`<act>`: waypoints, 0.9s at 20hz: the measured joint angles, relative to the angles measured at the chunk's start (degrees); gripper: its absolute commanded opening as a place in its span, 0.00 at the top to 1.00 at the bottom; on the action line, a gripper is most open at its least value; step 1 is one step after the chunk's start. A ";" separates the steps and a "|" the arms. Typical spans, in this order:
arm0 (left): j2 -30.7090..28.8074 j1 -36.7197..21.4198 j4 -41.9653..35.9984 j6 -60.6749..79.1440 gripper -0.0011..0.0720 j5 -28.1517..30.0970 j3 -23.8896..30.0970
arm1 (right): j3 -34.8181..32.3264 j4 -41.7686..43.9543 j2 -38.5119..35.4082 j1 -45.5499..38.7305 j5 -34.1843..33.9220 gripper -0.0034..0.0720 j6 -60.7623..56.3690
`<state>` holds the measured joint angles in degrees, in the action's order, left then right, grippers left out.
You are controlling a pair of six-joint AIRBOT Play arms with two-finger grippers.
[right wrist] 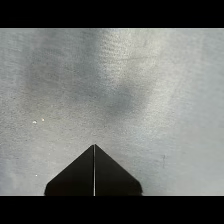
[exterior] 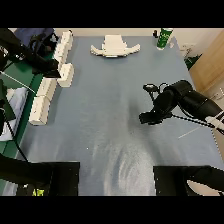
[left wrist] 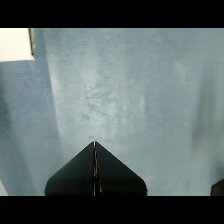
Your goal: Fold the box.
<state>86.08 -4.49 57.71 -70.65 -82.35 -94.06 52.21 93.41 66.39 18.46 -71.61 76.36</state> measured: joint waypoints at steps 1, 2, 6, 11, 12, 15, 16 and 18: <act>-0.17 1.22 -0.87 -0.31 0.97 -1.09 -0.17 | 0.00 0.02 0.00 0.00 0.00 0.95 0.00; -0.28 3.15 -1.49 -0.50 0.97 -1.81 -0.22 | 0.00 0.00 0.00 0.00 0.00 0.95 0.00; -0.70 14.93 -0.39 -0.87 0.97 0.59 1.46 | 0.00 0.00 0.00 0.00 0.02 0.95 0.00; -2.36 30.93 5.27 -2.56 0.97 8.63 9.57 | 0.00 0.02 0.00 0.00 0.00 0.95 0.00; -3.52 33.20 6.10 -3.13 0.97 10.51 12.15 | 0.00 0.00 0.00 0.00 0.00 0.95 0.00; -7.80 36.94 7.45 -5.53 0.97 15.45 19.65 | 0.00 0.02 0.00 0.00 0.00 0.95 0.00; -9.25 37.51 8.00 -6.29 0.97 16.87 21.84 | 0.00 0.00 0.00 0.00 0.02 0.95 0.00; -11.30 38.01 9.05 -7.30 0.97 18.18 24.70 | 0.00 0.00 0.00 0.00 0.00 0.95 0.00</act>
<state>74.78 33.52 66.76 -77.95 -64.16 -69.36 52.21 93.41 66.39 18.46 -71.61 76.36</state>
